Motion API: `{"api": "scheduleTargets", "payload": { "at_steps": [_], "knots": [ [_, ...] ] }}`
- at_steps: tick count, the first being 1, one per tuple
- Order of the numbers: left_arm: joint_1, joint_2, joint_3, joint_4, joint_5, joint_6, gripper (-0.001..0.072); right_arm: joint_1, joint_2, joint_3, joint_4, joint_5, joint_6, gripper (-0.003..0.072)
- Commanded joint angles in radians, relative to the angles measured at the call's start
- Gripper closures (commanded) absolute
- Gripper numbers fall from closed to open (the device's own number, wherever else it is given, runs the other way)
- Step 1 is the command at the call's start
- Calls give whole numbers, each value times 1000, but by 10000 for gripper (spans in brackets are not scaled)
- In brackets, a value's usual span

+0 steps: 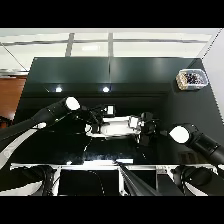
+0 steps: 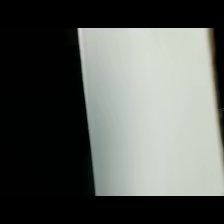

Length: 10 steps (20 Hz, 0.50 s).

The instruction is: Fold the box and place the chain.

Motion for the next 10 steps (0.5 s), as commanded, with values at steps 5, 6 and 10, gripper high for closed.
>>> {"api": "scheduleTargets", "payload": {
  "at_steps": [5, 6, 10],
  "knots": [
    [0, 9, 10, 13, -3, 6, 682, -65, 2, 14, 52, 78, -33, -34],
    [-1, 9, 16, 13, -6, 6, 682, -65, 2, 14, 52, 76, -33, -34],
    [-15, 7, 22, 11, -3, 6, 681, -65, -14, 13, 64, 66, -43, -34]
  ]
}}
